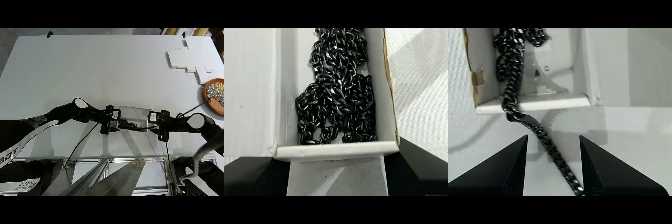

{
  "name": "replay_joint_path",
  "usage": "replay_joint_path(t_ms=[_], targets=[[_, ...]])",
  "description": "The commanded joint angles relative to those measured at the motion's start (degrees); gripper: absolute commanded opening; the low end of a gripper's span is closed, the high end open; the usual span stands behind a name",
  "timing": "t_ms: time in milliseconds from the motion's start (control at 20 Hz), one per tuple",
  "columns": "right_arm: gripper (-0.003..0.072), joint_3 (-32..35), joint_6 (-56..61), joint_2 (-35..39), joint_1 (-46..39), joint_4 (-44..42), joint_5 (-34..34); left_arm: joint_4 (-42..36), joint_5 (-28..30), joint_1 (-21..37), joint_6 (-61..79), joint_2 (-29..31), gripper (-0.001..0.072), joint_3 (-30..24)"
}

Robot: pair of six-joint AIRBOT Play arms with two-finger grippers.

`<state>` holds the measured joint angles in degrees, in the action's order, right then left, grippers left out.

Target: Fold the box and place the chain.

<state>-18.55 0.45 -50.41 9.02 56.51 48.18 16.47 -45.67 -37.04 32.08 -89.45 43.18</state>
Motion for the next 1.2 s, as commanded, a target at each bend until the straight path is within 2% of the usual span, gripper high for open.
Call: replay_joint_path(t_ms=[0, 200, 250, 300, 400, 500, 550, 600, 750, 850, 1000, 1150], targets=[[0.0313, 0.04, -3.48, -1.92, 1.62, -1.33, 0.17, 0.0, 0.0, 0.02, 0.02, 0.0, 0.003, 0.0], [0.0169, 0.04, -3.96, -1.92, 1.99, -2.47, 0.2, 0.0, 0.0, 0.02, 0.02, 0.0, 0.003, 0.0], [0.0077, 0.02, -3.8, -1.88, 1.99, -2.08, 0.31, 0.0, 0.02, 0.04, 0.02, 0.0, 0.003, 0.0], [0.0019, -0.04, -2.34, -1.49, 1.99, -0.81, 0.72, 0.0, 0.02, 0.02, 0.02, 0.0, 0.003, 0.0], [0.0019, -1.29, 5.29, 2.29, 1.99, 7.89, 2.38, 0.0, 0.0, 0.02, 0.02, 0.0, 0.003, 0.0], [0.0019, -4.61, 14.62, 8.52, 1.97, 18.18, 8.55, 0.0, 0.02, 0.04, 0.02, 0.0, 0.003, 0.0], [0.0019, -6.05, 16.24, 11.32, 1.99, 18.86, 11.96, 0.0, 0.0, 0.04, 0.02, 0.0, 0.003, 0.0], [0.0019, -7.04, 16.28, 13.79, 1.99, 15.5, 14.71, -0.02, 0.02, 0.02, 0.02, 0.0, 0.003, 0.0], [0.0019, -7.15, 13.55, 17.2, 2.62, -8.92, 16.2, 0.0, 0.0, 0.04, 0.04, 0.0, 0.003, 0.0], [0.0019, -7.15, 11.34, 16.81, 6.23, -19.21, 10.73, 0.0, 0.02, 0.04, 0.02, 0.0, 0.003, 0.0], [0.0019, -7.15, 11.54, 13.42, 15.78, -22.91, -3.17, 0.0, 0.02, 0.02, 0.02, 0.0, 0.003, 0.0], [0.002, -7.15, 12.61, 7.02, 23.21, -22.53, -10.6, 0.0, 0.0, 0.02, 0.02, 0.0, 0.003, 0.0]])
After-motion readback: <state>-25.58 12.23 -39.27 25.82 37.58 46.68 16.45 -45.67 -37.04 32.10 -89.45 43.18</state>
